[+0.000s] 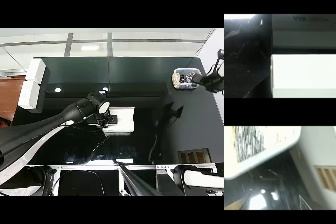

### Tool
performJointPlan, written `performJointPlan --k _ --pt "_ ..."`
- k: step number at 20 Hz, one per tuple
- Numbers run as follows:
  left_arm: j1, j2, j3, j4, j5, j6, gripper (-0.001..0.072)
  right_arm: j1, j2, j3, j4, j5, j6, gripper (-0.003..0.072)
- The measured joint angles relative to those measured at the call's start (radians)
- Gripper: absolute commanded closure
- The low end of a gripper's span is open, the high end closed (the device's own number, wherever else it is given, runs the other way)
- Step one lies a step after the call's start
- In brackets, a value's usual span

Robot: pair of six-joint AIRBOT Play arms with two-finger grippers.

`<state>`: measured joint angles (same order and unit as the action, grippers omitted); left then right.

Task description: Fold the box and place the chain.

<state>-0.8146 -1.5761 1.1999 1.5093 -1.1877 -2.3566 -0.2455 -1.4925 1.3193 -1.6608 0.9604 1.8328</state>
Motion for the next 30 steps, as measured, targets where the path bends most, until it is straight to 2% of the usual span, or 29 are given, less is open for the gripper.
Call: performJointPlan --k 5,8,11,16,17,18,20,21,22,27,30 --pt "0.003 0.000 0.000 0.001 0.002 0.000 0.0683 -0.022 -0.282 0.338 0.067 0.048 0.054 -0.0034" --pt "0.003 0.000 0.000 0.001 0.002 0.000 0.0682 -0.027 -0.395 0.467 0.075 0.081 0.095 -0.0034" --pt "0.003 0.000 0.000 0.001 0.001 0.000 0.0683 -0.031 -0.472 0.544 0.062 0.094 0.125 -0.0034" --pt "0.003 0.000 0.000 0.000 0.001 -0.001 0.0683 -0.033 -0.542 0.597 0.029 0.111 0.159 -0.0034" --pt "0.003 0.000 0.000 0.000 0.001 -0.001 0.0682 -0.034 -0.549 0.602 0.020 0.112 0.164 0.0117" --pt "0.003 0.000 0.000 0.000 0.001 -0.001 0.0683 -0.034 -0.554 0.605 0.009 0.112 0.167 0.0152" --pt "0.003 0.000 0.000 0.000 0.001 -0.001 0.0682 -0.035 -0.561 0.608 -0.005 0.117 0.173 0.0451" --pt "0.003 0.000 0.000 0.000 0.001 -0.001 0.0683 -0.035 -0.562 0.610 -0.006 0.122 0.173 0.0630" --pt "0.003 0.000 0.000 0.000 0.001 -0.001 0.0683 -0.035 -0.562 0.611 -0.005 0.124 0.173 0.0683" --pt "0.003 0.000 0.000 -0.003 0.003 -0.001 0.0682 -0.048 -0.528 0.665 0.014 0.198 0.069 0.0684" --pt "0.003 0.000 0.000 -0.003 0.006 -0.001 0.0682 -0.055 -0.445 0.705 0.036 0.221 -0.050 0.0684"
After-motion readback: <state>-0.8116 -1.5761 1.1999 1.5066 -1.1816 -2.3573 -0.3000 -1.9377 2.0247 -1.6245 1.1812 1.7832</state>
